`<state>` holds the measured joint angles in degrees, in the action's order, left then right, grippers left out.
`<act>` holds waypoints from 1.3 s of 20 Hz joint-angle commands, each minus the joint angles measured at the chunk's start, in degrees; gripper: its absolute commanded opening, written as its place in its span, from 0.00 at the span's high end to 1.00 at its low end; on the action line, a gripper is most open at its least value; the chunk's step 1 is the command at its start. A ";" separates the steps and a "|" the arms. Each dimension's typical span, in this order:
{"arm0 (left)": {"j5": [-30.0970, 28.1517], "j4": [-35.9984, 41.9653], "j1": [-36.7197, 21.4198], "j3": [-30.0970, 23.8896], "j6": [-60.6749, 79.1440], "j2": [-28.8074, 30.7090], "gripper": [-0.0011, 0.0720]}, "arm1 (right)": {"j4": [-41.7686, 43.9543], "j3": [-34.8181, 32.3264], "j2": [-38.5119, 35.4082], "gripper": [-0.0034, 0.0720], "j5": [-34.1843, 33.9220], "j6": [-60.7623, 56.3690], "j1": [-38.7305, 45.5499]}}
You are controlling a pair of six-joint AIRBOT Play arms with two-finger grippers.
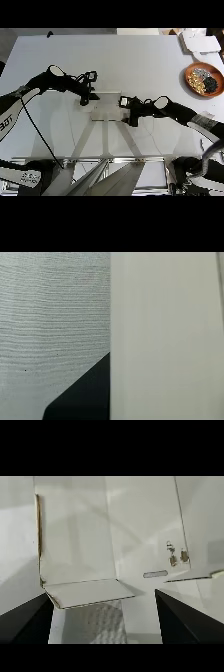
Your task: Fold the box and place the chain.
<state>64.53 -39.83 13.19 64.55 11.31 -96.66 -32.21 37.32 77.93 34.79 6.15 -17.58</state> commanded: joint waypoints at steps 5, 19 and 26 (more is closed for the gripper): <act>0.00 -0.02 0.04 -0.02 0.02 -0.02 0.97 | 2.19 -0.02 -0.79 0.03 0.11 -13.44 -0.15; 0.00 -0.02 0.04 -0.02 0.02 -0.02 0.97 | 2.36 2.60 -2.49 0.04 -5.55 -13.42 -0.13; 0.00 -0.02 0.04 -0.02 0.02 -0.02 0.97 | 0.52 2.60 -0.50 0.04 -4.87 -13.44 2.45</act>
<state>64.51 -39.83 13.21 64.55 11.29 -96.66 -31.29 39.83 76.49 29.50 -7.29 -16.36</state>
